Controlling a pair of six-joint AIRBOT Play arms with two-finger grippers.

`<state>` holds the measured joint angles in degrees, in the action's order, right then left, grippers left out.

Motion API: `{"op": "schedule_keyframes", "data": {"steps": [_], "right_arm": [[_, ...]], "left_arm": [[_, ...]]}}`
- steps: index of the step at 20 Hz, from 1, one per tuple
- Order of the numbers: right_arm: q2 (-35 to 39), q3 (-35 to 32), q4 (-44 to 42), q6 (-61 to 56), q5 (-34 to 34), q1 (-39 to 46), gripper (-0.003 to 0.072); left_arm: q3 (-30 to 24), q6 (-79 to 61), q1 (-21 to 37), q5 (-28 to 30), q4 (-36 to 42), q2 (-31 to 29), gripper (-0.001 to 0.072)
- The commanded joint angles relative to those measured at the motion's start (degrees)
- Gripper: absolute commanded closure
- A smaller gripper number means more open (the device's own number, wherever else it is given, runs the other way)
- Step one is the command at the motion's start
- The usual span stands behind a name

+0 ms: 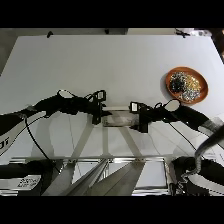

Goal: Fold the box and place the chain.

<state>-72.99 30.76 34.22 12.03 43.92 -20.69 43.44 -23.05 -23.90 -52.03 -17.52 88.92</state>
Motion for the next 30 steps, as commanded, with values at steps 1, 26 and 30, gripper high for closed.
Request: {"op": "schedule_keyframes", "data": {"steps": [1,26,30], "right_arm": [[-1.2,1.0,-0.5,0.6,0.0,0.0,0.0012],[-5.6,1.3,-0.2,2.0,-1.5,-1.7,0.0167],[-5.6,1.3,-0.2,2.0,-1.5,-1.7,0.0168]], "left_arm": [[0.0,0.0,0.0,-0.1,0.0,0.0,0.0698],[0.0,0.0,0.0,-0.1,0.0,0.0,0.0698],[0.0,0.0,0.0,-0.1,0.0,0.0,0.0698]]}}
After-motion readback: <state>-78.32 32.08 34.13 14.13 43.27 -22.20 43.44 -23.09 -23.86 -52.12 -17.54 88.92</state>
